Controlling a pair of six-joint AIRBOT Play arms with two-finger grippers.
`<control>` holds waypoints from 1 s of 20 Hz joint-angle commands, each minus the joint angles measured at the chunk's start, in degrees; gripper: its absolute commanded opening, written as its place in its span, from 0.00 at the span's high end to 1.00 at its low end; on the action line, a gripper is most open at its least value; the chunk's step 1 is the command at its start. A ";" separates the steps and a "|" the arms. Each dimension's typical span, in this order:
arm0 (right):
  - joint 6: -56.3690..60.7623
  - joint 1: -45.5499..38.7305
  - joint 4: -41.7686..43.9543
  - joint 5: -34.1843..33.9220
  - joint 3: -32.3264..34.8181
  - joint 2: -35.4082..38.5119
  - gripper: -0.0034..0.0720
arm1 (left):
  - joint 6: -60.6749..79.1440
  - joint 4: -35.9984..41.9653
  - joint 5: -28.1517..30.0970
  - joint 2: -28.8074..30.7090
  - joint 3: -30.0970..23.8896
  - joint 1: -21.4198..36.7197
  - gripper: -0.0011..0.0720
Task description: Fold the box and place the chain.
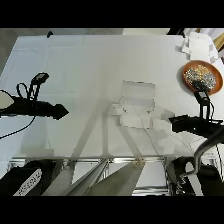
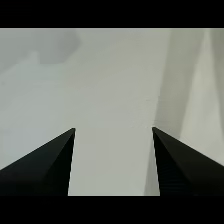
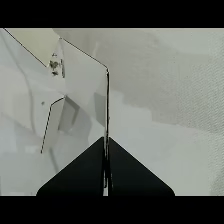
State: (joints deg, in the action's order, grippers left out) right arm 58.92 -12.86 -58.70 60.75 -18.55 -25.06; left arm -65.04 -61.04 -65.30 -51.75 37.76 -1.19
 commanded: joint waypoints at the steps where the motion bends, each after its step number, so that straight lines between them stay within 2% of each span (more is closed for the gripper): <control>1: 0.02 0.07 0.07 0.00 0.04 0.04 0.94 | 13.07 13.49 1.77 -0.83 -0.02 -0.63 0.29; 4: 0.00 0.07 0.04 -0.02 0.02 0.04 0.94 | 23.78 26.08 5.60 -6.60 0.31 -4.48 0.32; 6: -0.02 0.07 0.02 -0.15 0.02 0.02 0.94 | 24.39 28.94 7.78 -15.30 4.20 -8.61 0.29; 7: -0.02 0.07 0.00 -0.20 0.02 0.02 0.94 | 24.55 28.94 6.73 -20.63 7.78 -10.86 0.26; 9: 0.00 0.07 0.02 -0.11 0.04 0.04 0.94 | 29.14 31.91 0.83 -32.54 17.62 -15.19 0.12; 11: -0.02 0.07 0.00 -0.07 0.04 0.02 0.94 | 33.77 35.67 -4.83 -42.34 27.52 -17.99 0.12; 13: -0.02 0.07 -0.02 -0.07 0.02 0.04 0.94 | 34.49 36.13 -8.15 -49.44 35.56 -19.41 0.11; 16: -0.02 0.07 -0.02 0.07 0.04 0.04 0.94 | 37.79 40.81 -9.01 -55.28 42.12 -20.24 0.11; 20: -0.02 0.07 0.00 0.04 0.04 0.02 0.94 | 44.74 44.76 -7.26 -56.22 42.53 -22.01 0.11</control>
